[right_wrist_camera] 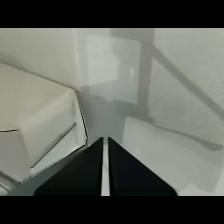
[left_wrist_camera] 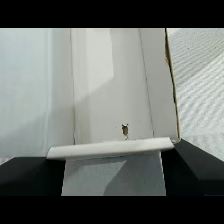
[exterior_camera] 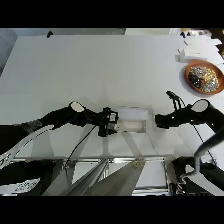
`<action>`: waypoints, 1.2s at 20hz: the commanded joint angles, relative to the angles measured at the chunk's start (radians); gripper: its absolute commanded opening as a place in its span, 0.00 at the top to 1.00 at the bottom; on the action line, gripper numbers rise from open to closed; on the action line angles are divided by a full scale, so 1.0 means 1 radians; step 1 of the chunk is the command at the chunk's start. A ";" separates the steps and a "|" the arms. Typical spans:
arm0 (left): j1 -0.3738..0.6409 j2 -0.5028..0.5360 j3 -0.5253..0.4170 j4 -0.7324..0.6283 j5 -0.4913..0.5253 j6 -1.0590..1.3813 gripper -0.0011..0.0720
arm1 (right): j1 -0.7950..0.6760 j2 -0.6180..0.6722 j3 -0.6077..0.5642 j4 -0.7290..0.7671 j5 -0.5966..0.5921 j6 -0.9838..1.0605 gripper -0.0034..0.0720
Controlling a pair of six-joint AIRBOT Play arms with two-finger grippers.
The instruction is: Fold the box and place the chain.
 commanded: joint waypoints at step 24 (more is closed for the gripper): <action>0.000 0.000 0.000 0.000 0.000 0.001 0.97 | 0.390 0.133 0.029 -0.203 -0.159 0.416 0.38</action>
